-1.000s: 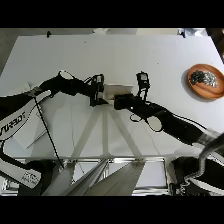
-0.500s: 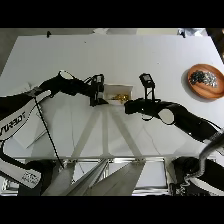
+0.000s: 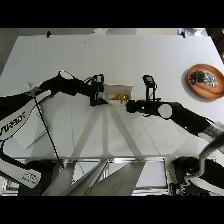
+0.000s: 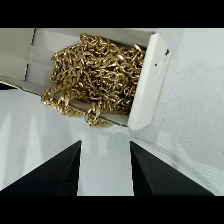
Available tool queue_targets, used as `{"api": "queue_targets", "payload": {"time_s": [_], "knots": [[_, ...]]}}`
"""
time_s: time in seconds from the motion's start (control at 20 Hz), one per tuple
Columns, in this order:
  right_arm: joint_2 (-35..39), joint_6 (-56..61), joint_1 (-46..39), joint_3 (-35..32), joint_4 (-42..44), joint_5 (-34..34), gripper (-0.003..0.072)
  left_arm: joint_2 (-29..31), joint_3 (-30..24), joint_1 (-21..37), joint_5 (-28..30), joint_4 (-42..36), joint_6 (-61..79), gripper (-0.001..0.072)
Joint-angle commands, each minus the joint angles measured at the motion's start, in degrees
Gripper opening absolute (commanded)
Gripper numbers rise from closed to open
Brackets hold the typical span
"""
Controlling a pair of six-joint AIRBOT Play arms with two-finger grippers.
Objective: Fold the box and place the chain.
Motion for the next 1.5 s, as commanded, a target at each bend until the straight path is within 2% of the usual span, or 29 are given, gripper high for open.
{"api": "queue_targets", "payload": {"time_s": [0.0, 0.35, 0.65, 1.2, 1.45], "knots": [[-0.6, -1.9, -0.1, 0.0, 3.4, -1.6, 0.0354, 0.0, 0.0, 0.0, 0.0, 0.0, 0.0, 0.0326], [-0.9, -2.0, -0.1, 0.0, 3.8, -4.5, 0.0354, 0.0, 0.0, 0.0, 0.0, 0.0, 0.0, 0.0326], [-1.3, -2.1, 3.7, 0.0, 3.8, -8.5, 0.0351, 0.0, 0.0, 0.0, 0.0, 0.0, 0.0, 0.0326], [-4.3, -2.1, 7.6, 0.1, 5.9, -10.9, 0.035, 0.0, 0.0, 0.0, 0.0, 0.0, 0.0, 0.0326], [-4.6, -1.7, 9.7, 0.3, 8.3, -19.4, 0.0329, 0.0, 0.0, 0.0, 0.0, 0.0, 0.0, 0.0326]]}}
